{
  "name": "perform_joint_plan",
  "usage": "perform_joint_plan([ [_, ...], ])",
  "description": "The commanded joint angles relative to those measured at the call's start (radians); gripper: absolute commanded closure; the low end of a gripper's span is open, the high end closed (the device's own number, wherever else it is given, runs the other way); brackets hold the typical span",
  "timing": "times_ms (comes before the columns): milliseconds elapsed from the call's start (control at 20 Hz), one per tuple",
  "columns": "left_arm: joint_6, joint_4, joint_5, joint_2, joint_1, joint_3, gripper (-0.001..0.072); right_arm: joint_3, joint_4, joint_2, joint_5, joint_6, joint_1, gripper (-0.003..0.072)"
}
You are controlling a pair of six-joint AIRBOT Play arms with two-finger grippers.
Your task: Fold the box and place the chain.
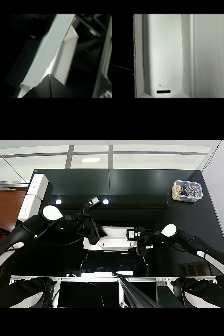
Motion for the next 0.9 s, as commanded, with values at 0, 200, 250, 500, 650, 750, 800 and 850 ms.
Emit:
perform_joint_plan([
  [0,0.003,-0.035,0.214,-0.014,0.001,-0.003,0.0685,0.000,0.003,0.000,-0.009,0.007,0.000,0.0507],
  [200,0.013,0.006,0.265,-0.129,-0.011,-0.003,0.0684,0.000,0.004,0.000,-0.010,0.007,0.000,0.0507],
  [250,0.036,0.039,0.257,-0.163,-0.029,-0.003,0.0684,0.000,0.004,0.000,-0.010,0.007,0.000,0.0507],
  [500,0.051,0.098,0.230,-0.214,-0.086,0.002,0.0684,0.000,0.004,0.000,-0.013,0.011,0.000,0.0507],
  [650,0.050,0.099,0.167,-0.188,-0.069,0.043,0.0685,0.000,0.004,0.000,-0.013,0.011,0.000,0.0507],
  [750,0.045,0.102,0.092,-0.124,-0.045,0.067,0.0686,0.000,0.004,0.000,-0.013,0.011,0.000,0.0507],
  [800,0.019,0.110,0.085,-0.078,-0.032,0.064,0.0686,0.000,0.004,0.000,-0.013,0.011,0.000,0.0507],
  [850,-0.030,0.142,0.082,-0.026,-0.015,0.058,0.0686,0.000,0.004,0.000,-0.013,0.011,0.000,0.0507],
])
